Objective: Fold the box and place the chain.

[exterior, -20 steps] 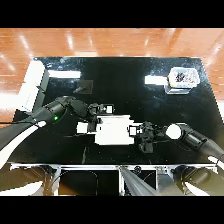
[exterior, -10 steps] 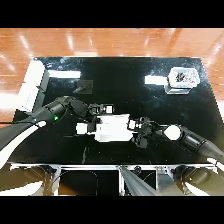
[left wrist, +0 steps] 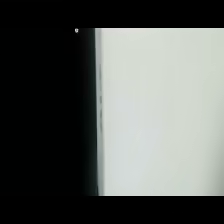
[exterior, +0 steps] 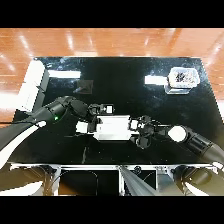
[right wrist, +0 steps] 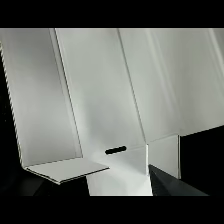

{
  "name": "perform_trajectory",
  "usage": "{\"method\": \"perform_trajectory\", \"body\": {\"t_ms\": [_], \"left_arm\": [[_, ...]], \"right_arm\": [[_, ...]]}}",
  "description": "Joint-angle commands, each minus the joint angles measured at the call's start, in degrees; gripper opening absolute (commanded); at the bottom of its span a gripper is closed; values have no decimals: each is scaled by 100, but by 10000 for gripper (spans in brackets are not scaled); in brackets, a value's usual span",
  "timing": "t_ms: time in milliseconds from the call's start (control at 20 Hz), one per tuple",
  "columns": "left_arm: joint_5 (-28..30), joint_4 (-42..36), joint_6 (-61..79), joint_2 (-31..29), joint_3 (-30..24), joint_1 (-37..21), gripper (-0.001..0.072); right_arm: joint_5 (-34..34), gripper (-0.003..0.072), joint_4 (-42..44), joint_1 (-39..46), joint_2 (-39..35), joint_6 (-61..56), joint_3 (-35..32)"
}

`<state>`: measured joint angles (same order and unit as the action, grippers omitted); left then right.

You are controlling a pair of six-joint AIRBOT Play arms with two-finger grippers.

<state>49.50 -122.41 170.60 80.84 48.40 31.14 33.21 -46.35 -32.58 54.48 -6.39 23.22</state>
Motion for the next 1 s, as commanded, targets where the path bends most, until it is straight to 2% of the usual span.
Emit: {"method": "perform_trajectory", "body": {"t_ms": [0, 350, 650, 950], "left_arm": [[2, -129, -2, 0, 2, 0, 22], [2, -129, -2, 0, 2, 0, 22], [55, -127, 0, 0, 2, 0, 22], [81, -105, 127, 0, 13, 0, 22]], "right_arm": [[-66, 720, 247, -7, -42, -2, 0], [-170, 720, 433, -173, -42, 0, -2], [-1003, 720, 251, -199, -42, 52, 15], [-800, 720, 284, -199, -42, 1121, 22]]}}
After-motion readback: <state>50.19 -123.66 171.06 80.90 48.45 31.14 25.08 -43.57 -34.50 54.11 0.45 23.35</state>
